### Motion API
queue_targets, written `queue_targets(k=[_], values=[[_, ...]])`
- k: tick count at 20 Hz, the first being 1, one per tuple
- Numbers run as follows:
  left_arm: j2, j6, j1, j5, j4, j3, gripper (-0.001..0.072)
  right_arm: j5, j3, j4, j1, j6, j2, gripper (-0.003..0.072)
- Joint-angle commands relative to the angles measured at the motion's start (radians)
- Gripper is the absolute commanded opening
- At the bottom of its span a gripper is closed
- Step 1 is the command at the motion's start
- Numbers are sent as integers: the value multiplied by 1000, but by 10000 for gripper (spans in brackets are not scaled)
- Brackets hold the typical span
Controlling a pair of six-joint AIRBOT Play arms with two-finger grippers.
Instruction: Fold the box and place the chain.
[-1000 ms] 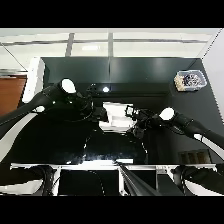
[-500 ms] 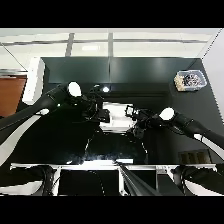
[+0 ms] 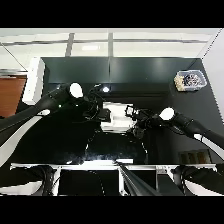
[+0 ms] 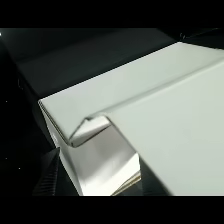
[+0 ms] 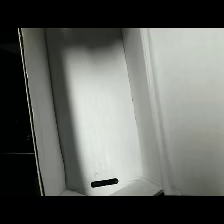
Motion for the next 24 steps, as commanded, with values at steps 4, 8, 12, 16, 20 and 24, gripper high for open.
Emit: queue_targets(k=[4,8,12,16,20,24], values=[[0,-137,-43,30,162,1,485,0,0,0,0,0,0,16],[-1,-244,-111,49,300,2,485,0,0,0,0,0,0,16],[-16,-363,-184,0,438,67,485,-1,0,0,0,0,0,16],[-72,-439,-212,-75,492,154,484,0,0,0,0,0,0,16],[-97,-530,-226,-92,492,156,480,0,0,0,0,0,0,16],[-104,-552,-233,-93,484,156,354,0,0,0,0,0,0,16]])
